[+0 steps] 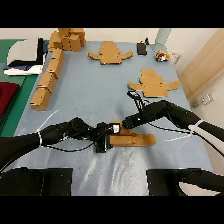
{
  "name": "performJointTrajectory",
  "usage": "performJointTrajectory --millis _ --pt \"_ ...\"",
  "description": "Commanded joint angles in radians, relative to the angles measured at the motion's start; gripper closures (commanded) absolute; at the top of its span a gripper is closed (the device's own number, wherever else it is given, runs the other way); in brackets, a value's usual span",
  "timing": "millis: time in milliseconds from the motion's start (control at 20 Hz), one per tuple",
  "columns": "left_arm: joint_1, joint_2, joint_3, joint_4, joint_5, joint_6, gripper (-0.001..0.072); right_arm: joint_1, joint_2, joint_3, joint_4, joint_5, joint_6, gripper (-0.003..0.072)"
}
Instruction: Fold the box.
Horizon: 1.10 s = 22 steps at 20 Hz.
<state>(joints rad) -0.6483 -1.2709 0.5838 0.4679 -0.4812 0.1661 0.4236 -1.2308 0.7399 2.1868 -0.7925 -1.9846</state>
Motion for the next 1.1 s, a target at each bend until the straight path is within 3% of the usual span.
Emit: performJointTrajectory --millis 0,550,800,900,1050 --pt "0.0 -0.001 0.001 0.0 0.0 0.0 0.0318 0.001 -0.035 0.0 -0.011 0.01 -0.07 0.0686" --pt "0.0 -0.001 0.001 0.0 0.0 0.0 0.0318 0.0 -0.035 0.002 -0.01 0.009 -0.079 0.0686" --pt "0.0 -0.001 0.001 0.0 0.0 0.0 0.0318 0.001 0.213 0.013 -0.101 -0.039 -0.077 0.0686" --pt "0.0 -0.001 0.001 0.0 0.0 0.0 0.0318 0.001 0.335 0.006 -0.203 -0.167 -0.072 0.0687" --pt "0.0 -0.001 0.001 0.0 0.0 0.0 0.0318 0.003 0.502 -0.056 -0.226 -0.361 -0.103 0.0685"
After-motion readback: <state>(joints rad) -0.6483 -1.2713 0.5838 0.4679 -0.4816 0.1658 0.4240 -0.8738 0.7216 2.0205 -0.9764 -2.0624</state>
